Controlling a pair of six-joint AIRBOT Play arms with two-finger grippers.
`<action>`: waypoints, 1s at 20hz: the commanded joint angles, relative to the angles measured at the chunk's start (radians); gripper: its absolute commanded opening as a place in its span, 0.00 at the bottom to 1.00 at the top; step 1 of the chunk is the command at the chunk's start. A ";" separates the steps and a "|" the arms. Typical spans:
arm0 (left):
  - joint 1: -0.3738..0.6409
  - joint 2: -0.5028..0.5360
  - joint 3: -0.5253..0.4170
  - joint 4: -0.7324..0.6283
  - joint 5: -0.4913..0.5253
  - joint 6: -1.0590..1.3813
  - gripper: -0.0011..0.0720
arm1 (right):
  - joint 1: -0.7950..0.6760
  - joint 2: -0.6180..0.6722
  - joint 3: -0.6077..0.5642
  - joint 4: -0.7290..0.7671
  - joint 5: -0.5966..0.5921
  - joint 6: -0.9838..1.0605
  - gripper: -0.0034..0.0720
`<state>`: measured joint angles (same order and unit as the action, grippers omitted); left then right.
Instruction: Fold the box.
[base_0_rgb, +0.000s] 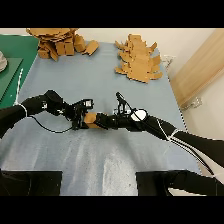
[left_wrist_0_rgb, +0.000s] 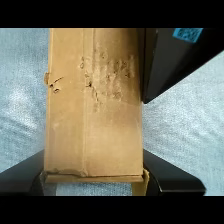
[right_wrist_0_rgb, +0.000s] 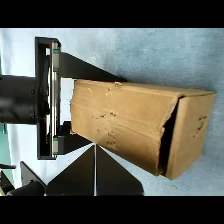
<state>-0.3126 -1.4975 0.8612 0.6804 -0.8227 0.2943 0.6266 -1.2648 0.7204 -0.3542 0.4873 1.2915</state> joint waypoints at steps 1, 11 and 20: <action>0.001 0.000 0.000 0.000 0.000 0.000 0.74 | -0.004 0.002 -0.001 0.007 0.001 -0.002 0.05; 0.001 0.000 0.000 0.000 0.000 0.000 0.74 | -0.064 0.037 -0.030 -0.005 0.002 -0.016 0.04; 0.001 0.000 0.000 0.000 0.000 0.000 0.74 | -0.063 0.037 -0.078 0.022 0.001 -0.028 0.04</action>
